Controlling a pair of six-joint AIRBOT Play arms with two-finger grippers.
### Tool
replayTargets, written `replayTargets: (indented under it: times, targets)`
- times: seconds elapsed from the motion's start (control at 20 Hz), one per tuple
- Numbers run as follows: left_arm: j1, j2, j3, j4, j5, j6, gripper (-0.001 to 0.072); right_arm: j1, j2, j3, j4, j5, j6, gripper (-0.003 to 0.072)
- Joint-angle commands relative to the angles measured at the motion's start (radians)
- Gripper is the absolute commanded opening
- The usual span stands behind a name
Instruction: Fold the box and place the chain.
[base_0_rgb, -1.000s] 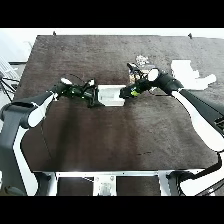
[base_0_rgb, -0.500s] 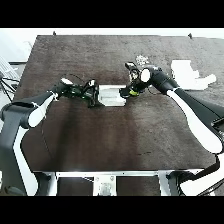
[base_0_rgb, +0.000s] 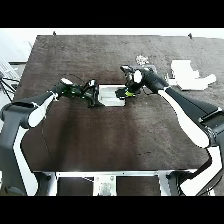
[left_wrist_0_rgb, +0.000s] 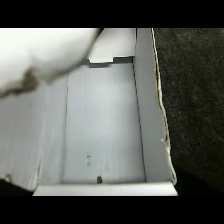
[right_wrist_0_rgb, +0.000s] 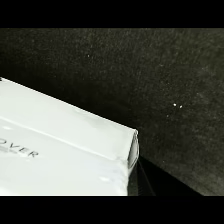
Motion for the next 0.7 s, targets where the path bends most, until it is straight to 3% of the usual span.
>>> replayTargets:
  times: [0.0,0.6,0.65]
  targets:
    - [0.001,0.000,0.001,0.000,0.000,0.000,0.0532,0.003,-0.023,0.035,-0.034,0.066,0.050,0.0365]
    - [0.001,0.000,0.001,0.000,0.000,0.000,0.0532,0.029,-0.060,0.059,-0.060,0.069,0.191,0.0245]
    - [0.001,0.000,0.001,0.000,0.000,0.000,0.0532,0.033,-0.061,0.061,-0.060,0.069,0.191,0.0186]
